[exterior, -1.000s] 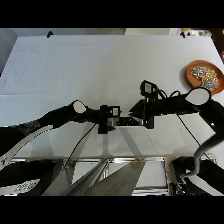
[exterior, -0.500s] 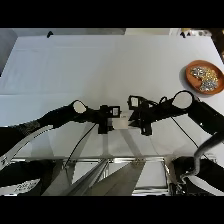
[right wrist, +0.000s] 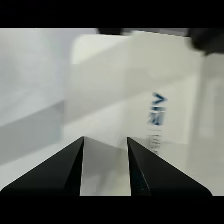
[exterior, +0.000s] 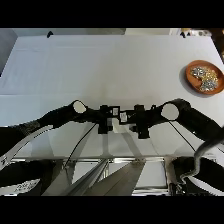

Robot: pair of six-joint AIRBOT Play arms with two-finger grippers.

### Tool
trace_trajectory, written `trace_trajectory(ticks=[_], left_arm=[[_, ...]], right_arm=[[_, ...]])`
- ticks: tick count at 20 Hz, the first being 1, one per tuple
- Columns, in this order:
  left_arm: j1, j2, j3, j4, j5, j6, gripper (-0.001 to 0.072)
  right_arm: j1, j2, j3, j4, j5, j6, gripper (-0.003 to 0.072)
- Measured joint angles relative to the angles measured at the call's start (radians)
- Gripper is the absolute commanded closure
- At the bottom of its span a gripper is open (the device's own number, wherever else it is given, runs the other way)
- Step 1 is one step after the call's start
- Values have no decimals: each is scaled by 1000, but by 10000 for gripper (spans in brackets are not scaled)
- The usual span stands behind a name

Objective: Fold the box and place the chain.

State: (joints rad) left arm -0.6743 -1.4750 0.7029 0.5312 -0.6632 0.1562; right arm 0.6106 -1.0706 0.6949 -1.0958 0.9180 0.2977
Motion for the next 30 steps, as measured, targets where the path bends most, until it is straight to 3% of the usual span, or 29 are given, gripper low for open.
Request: trace_trajectory(ticks=[3,5,9,15,26,30], left_arm=[[0,0,0,0,0,1,697],[0,0,0,0,0,1,697],[0,0,0,0,0,1,697],[0,0,0,0,0,1,697],[0,0,0,0,0,0,697],[0,0,0,0,0,0,697]], right_arm=[[21,6,0,-36,-17,23,356],[27,19,0,-54,-28,38,302],[39,34,-5,-42,-5,47,303],[68,37,-33,-90,-61,105,306],[73,50,-39,-161,-103,149,433],[73,72,-39,-166,-119,151,444]])
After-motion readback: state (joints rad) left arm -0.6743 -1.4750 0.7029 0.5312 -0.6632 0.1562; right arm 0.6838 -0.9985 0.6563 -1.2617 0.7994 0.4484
